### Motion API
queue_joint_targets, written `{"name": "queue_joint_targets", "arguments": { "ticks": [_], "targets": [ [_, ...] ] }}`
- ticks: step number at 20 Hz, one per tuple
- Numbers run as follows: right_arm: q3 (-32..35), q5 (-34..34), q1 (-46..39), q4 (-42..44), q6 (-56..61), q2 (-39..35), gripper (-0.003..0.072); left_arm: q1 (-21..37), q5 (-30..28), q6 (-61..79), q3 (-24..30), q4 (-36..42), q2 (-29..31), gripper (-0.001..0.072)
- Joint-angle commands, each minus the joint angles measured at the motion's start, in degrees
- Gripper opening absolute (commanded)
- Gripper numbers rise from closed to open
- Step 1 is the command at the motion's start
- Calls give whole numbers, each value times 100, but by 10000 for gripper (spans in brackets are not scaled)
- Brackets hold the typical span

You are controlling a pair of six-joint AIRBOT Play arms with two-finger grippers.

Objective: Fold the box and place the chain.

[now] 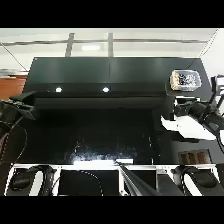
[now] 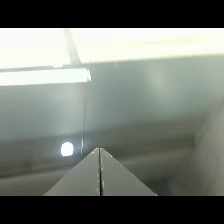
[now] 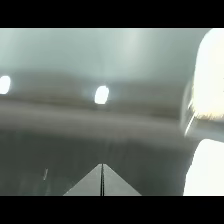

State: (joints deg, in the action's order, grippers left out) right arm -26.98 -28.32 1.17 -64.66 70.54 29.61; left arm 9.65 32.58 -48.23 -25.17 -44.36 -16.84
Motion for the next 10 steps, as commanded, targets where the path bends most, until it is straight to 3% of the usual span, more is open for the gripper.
{"name": "queue_joint_targets", "arguments": {
  "ticks": [1, 2, 3, 4, 5, 6, 7, 8, 10],
  "targets": [
    [4, 1672, -2, -221, -2, 234, 45, -7, -1088, -2, 20, 1047, -365, 29],
    [4, 2151, -44, -249, -2, 463, 217, -7, -1207, 0, 24, 1759, -664, 32],
    [-4, 2627, -133, -249, -2, 809, 247, -35, -1147, 22, 22, 2350, -999, 76],
    [-76, 2841, -291, -251, -4, 1207, 247, -142, -990, 179, -4, 2612, -1405, 247],
    [-321, 2625, -535, -249, -2, 1687, 248, -313, -780, 553, -90, 2608, -1803, 436],
    [-656, 2177, -791, -249, -2, 2131, 289, -520, -601, 1008, -229, 2573, -2184, 674],
    [-1088, 1563, -1078, -251, -2, 2570, 577, -739, -468, 1320, -435, 2494, -2546, 719],
    [-1552, 872, -1357, -251, -2, 2944, 720, -890, -396, 1392, -673, 2256, -2828, 719],
    [-2520, -570, -1945, -352, -2, 3571, 720, -1097, -155, 1185, -1255, 1329, -3296, 719]
  ]
}}
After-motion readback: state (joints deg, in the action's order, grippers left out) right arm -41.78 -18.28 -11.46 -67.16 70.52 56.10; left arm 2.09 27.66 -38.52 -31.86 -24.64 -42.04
